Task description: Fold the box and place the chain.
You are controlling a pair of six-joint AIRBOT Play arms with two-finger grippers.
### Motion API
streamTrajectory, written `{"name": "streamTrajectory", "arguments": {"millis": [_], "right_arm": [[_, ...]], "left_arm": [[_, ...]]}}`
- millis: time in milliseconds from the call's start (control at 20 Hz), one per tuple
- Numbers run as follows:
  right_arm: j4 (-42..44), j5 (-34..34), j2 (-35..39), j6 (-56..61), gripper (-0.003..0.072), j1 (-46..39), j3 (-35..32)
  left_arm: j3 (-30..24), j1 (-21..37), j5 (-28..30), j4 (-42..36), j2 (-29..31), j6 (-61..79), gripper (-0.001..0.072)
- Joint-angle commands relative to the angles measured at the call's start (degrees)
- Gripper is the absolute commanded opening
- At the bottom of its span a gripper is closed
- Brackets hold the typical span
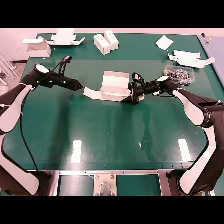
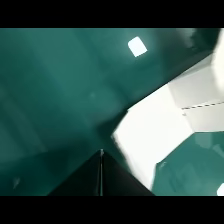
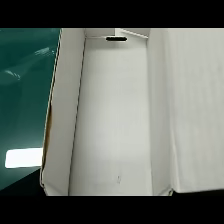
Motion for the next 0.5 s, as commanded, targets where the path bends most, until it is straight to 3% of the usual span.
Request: {"name": "streamTrajectory", "arguments": {"millis": [0,250,450], "right_arm": [[0.0,0.0,0.0,0.0,0.0599,0.0,0.0],[0.0,0.0,0.0,0.0,0.0599,0.0,0.0],[0.0,0.0,0.0,0.0,0.0598,0.0,0.0]], "left_arm": [[0.0,0.1,1.7,8.0,0.0,-13.1,0.002],[0.0,0.1,1.6,8.9,-0.9,-17.2,0.0019],[0.0,0.1,1.3,2.1,-2.6,-15.4,0.0019]]}}
